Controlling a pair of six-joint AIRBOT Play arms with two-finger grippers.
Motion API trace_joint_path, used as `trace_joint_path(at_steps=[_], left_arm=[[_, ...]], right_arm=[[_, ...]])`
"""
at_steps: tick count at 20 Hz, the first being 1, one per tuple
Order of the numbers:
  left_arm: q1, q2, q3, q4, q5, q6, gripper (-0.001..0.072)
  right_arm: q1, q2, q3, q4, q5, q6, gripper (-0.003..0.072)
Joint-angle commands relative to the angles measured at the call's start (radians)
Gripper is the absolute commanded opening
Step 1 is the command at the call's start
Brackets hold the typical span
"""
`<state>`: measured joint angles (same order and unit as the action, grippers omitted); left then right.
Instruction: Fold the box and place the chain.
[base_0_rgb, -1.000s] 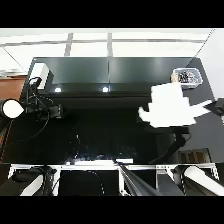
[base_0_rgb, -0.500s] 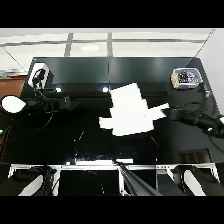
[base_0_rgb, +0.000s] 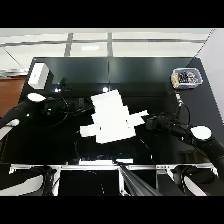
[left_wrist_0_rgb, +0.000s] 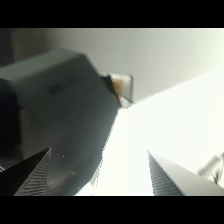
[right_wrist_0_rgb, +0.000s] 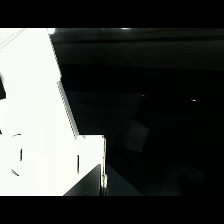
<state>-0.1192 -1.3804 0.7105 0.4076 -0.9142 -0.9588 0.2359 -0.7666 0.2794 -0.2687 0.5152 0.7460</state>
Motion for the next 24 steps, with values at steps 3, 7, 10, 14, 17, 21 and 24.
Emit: trace_joint_path(at_steps=[3, 7, 10, 14, 17, 21, 24], left_arm=[[-0.035, -0.219, 0.052, -0.316, -0.316, 0.460, 0.0710], [-0.039, -0.329, 0.199, -0.068, -0.536, 0.447, 0.0672], [-0.045, -0.333, 0.232, 0.097, -0.548, 0.410, 0.0531], [-0.050, -0.333, 0.238, 0.097, -0.536, 0.463, 0.0331], [-0.050, -0.333, 0.244, 0.047, -0.500, 0.463, 0.0332], [-0.047, -0.333, 0.244, 0.056, -0.505, 0.475, 0.0332], [-0.044, -0.333, 0.244, 0.076, -0.508, 0.482, 0.0328]], right_arm=[[0.035, 0.002, -0.005, 0.006, -0.021, 0.016, 0.0018], [0.035, 0.002, -0.005, 0.005, -0.014, 0.016, 0.0018], [0.035, 0.002, -0.005, 0.003, -0.010, 0.016, 0.0018], [0.035, 0.002, -0.005, 0.003, 0.002, 0.016, 0.0018], [0.035, 0.002, -0.005, 0.003, 0.006, 0.016, 0.0018], [0.035, 0.002, -0.005, 0.003, 0.006, 0.016, 0.0018], [0.035, 0.002, -0.005, -0.010, 0.016, 0.016, 0.0018]])
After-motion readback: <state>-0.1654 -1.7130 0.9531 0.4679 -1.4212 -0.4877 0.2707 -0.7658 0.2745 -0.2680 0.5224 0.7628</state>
